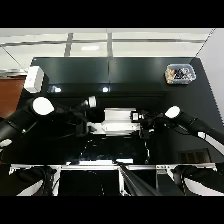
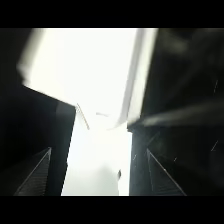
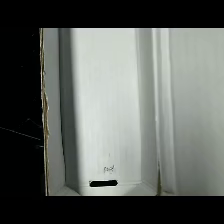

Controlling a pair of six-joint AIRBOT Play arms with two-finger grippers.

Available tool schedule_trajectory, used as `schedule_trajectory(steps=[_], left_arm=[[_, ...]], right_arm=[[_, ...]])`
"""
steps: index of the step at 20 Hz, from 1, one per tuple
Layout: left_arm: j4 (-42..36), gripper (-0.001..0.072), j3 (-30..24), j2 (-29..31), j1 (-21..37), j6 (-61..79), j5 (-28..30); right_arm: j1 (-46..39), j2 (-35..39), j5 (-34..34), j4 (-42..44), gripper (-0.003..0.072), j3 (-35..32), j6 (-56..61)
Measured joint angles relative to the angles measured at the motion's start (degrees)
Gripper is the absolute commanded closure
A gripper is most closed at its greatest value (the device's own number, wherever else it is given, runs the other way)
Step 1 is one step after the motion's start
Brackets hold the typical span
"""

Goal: Fold the box and place the chain.

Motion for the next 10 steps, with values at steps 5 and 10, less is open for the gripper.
schedule_trajectory(steps=[5,10], left_arm=[[-0.90,0.0016,-2.40,-4.81,-3.13,17.18,6.88],[-7.02,0.0102,-2.86,-8.39,-4.24,19.47,11.67]], right_arm=[[0.00,0.00,0.02,0.00,0.0483,0.02,0.00],[0.00,0.00,0.02,0.00,0.0483,0.00,0.02]])
